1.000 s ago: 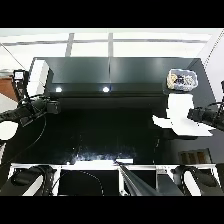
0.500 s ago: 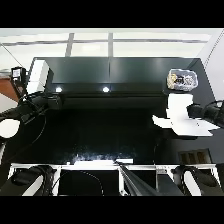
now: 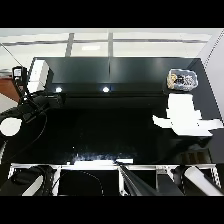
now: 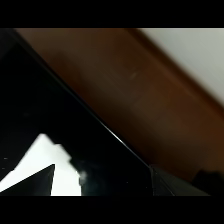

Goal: Fold the box and place the chain.

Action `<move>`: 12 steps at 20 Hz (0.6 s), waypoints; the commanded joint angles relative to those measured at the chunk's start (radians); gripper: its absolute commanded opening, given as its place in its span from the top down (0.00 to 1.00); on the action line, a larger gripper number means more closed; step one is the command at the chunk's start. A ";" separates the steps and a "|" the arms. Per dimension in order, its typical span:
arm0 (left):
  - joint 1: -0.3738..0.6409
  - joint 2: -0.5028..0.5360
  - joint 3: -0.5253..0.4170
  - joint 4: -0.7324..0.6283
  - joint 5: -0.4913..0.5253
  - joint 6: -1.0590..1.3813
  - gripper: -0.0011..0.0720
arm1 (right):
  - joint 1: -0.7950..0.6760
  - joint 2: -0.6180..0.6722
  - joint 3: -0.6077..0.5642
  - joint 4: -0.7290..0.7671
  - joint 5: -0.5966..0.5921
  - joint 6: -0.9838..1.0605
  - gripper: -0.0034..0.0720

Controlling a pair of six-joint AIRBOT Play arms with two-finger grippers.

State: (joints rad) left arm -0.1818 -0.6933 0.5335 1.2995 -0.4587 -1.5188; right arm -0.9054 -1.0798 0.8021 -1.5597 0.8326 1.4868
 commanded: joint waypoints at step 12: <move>0.000 0.000 0.001 -0.029 -0.028 0.000 0.02 | -0.105 -0.752 0.573 0.425 0.782 -0.474 0.21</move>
State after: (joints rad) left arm -0.1818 -0.6933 0.5335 1.2778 -0.4866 -1.5188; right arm -1.0729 -1.7794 1.3216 -1.0389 1.5757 1.0294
